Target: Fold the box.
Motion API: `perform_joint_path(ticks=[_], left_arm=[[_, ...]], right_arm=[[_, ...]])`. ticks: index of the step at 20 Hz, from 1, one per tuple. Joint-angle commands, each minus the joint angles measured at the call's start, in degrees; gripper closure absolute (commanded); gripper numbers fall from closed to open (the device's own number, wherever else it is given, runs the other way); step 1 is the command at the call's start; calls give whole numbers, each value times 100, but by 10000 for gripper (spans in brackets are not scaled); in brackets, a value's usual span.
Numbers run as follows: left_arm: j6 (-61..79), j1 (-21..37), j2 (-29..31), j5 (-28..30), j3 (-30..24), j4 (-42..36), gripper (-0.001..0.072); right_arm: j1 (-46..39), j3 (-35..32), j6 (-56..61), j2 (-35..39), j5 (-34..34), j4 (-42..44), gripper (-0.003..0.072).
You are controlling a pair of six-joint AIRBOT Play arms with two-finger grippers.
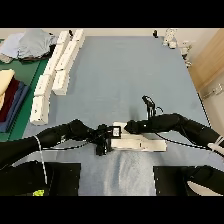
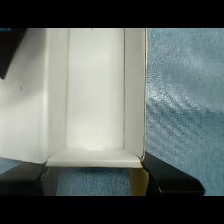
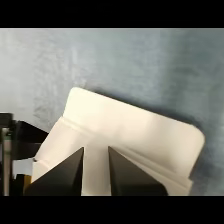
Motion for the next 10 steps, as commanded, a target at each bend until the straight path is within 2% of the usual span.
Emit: perform_joint_path(ticks=[1, 5, 10], left_arm=[[-4, 2, 0, 9, 2, -4, 268], [-4, 2, 0, 9, 2, -4, 268], [-4, 2, 0, 9, 2, -4, 268]], right_arm=[[-4, 234, -46, 553, -125, -431, 443], [-2, 374, -44, 1512, -1003, -1060, 443], [13, 234, -612, 2651, -3112, -1637, 443]])
